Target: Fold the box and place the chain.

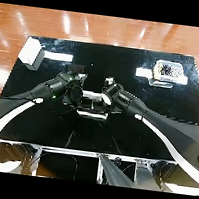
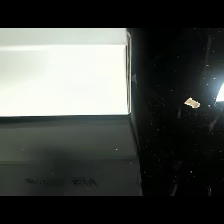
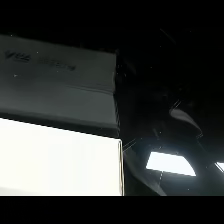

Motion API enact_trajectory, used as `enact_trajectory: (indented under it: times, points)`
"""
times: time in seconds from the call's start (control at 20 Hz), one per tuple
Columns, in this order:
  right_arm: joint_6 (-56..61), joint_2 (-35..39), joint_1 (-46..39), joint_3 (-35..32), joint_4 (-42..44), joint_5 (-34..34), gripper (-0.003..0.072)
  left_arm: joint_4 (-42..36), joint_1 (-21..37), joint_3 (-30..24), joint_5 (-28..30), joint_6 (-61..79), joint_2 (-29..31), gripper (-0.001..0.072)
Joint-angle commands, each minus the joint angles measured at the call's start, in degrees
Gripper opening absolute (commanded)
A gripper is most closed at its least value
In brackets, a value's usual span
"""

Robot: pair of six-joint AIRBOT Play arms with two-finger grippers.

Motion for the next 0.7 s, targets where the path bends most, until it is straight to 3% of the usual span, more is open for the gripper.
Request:
enact_trajectory:
  times: [0.0,0.05,0.35,0.4,0.45,0.5,0.65]
  points:
    - [-0.11,-0.04,-0.22,0.02,0.44,-0.11,0.0201,0.02,-0.02,-0.02,0.0,0.04,0.02,0.0019]
    - [-1.11,-0.04,-0.22,0.02,0.48,-0.17,0.0046,0.0,-0.02,-0.02,-0.02,0.04,0.02,0.0019]
    - [-2.34,-0.04,-0.22,0.02,1.57,-0.55,0.003,0.02,-0.02,-0.02,-0.15,0.04,0.02,0.0019]
    - [-2.32,-0.02,-0.22,0.02,1.81,-0.55,0.0056,0.0,-0.02,-0.02,-0.17,0.04,0.02,0.002]
    - [-2.32,-0.02,-0.22,0.02,1.95,-0.52,0.0276,0.0,-0.02,-0.02,-0.15,0.04,0.02,0.0019]
    - [-2.29,-0.02,-0.22,0.02,1.97,-0.31,0.04,0.0,-0.02,-0.02,-0.17,0.04,0.02,0.002]
    - [-2.32,0.04,-0.22,0.07,1.97,1.25,0.04,0.0,-0.02,-0.02,-0.13,0.04,0.02,0.0019]
